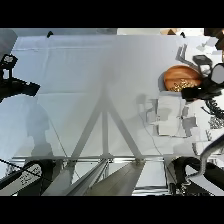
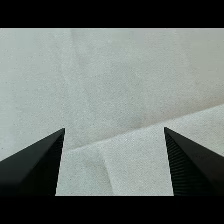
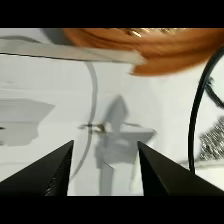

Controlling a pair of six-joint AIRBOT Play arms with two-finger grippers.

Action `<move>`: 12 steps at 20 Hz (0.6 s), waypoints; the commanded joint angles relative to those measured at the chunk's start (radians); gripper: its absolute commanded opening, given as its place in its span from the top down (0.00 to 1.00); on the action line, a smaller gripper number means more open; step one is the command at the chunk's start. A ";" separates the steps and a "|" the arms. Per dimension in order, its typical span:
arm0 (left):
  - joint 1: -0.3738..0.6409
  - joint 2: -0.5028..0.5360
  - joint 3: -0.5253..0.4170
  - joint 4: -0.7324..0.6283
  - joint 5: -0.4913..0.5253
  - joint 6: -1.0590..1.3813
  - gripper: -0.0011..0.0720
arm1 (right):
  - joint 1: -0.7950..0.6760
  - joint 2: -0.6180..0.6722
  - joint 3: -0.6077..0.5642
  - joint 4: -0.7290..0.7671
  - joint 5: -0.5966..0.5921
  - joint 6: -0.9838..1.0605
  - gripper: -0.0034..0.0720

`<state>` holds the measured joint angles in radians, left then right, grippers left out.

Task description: Fold the box and place the chain.

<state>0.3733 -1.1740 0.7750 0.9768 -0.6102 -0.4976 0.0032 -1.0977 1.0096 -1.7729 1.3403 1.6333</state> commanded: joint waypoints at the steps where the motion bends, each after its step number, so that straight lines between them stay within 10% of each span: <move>1: 0.000 0.000 0.000 0.000 0.000 0.000 0.03 | -0.117 -0.006 0.000 -0.021 0.105 -0.057 0.32; 12: 0.000 0.000 0.000 0.000 0.000 0.000 0.03 | -0.129 -0.117 -0.013 -0.029 0.229 -0.082 0.32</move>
<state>0.3729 -1.1740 0.7750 0.9768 -0.6102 -0.4976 -0.1242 -1.1694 0.9997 -1.8061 1.5467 1.5318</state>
